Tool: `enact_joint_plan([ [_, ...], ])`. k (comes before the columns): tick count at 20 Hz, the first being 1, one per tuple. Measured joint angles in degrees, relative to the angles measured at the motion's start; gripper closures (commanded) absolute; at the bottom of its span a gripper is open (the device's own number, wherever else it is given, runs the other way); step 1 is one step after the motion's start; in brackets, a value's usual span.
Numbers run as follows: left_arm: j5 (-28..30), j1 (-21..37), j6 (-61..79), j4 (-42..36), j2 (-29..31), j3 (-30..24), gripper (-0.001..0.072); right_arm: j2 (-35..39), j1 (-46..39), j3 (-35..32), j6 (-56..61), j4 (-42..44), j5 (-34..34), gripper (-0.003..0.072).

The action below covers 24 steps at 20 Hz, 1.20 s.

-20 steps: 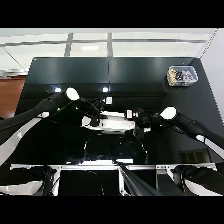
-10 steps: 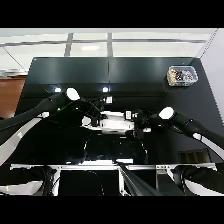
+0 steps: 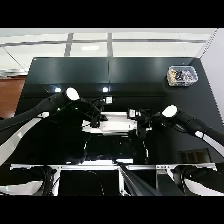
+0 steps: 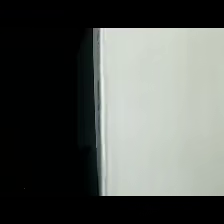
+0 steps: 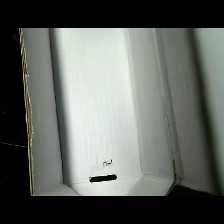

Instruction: Fold the box and place the chain.

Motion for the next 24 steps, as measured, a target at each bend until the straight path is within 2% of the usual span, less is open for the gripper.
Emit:
enact_joint_plan([
  [7, 0.0, 0.0, 0.0, 0.1, 0.0, 0.0, 0.0679, -0.9, 1.2, 0.0, -0.2, -0.6, -0.4, 0.0041],
  [8, 0.0, 0.0, 0.0, 0.1, 0.0, 0.0, 0.0679, -0.9, 1.3, 0.0, -0.2, -0.7, -0.5, 0.0092],
  [9, 0.1, 0.0, 0.0, 0.1, 0.0, 0.0, 0.0679, -0.9, 1.3, 0.0, -0.2, -0.7, -0.7, 0.0207],
  [15, 0.2, 0.0, 0.0, 0.1, 0.0, 0.0, 0.0676, -1.0, 1.4, 0.0, 0.1, -0.9, -0.8, 0.0210],
  [16, 0.2, 0.0, 0.0, 0.1, 0.0, 0.0, 0.0618, -1.0, 1.4, 0.0, 0.1, -0.9, -0.8, 0.0211],
  [17, 0.2, 0.0, 0.0, 0.0, 0.0, 0.0, 0.0391, -1.0, 1.4, 0.0, 0.2, -0.9, -0.8, 0.0212],
  [18, 0.2, 0.0, 0.0, -0.1, 0.0, 0.0, 0.0278, -1.0, 1.4, 0.0, 0.2, -0.9, -0.9, 0.0295],
  [19, 0.2, 0.0, -0.2, 0.0, 0.1, 0.0, 0.0278, -1.0, 1.4, 0.0, 0.2, -0.9, -0.9, 0.0453],
  [20, 0.2, 0.1, -0.2, 0.0, 0.3, 0.0, 0.0231, -1.0, 1.4, 0.0, 0.2, -0.9, -0.8, 0.0504],
  [21, 0.2, 0.2, -0.1, 0.1, 0.7, 0.0, 0.0064, -1.0, 1.4, 0.0, 0.2, -1.0, -0.8, 0.0504],
  [22, 0.2, 0.4, -0.2, 0.3, 1.3, 0.0, 0.0000, -1.0, 1.4, 0.0, 0.2, -1.0, -0.8, 0.0503],
  [24, 0.2, 1.1, -2.2, 1.6, 3.2, 0.0, 0.0001, -1.0, 1.4, 0.0, 0.2, -1.1, -0.7, 0.0504],
])
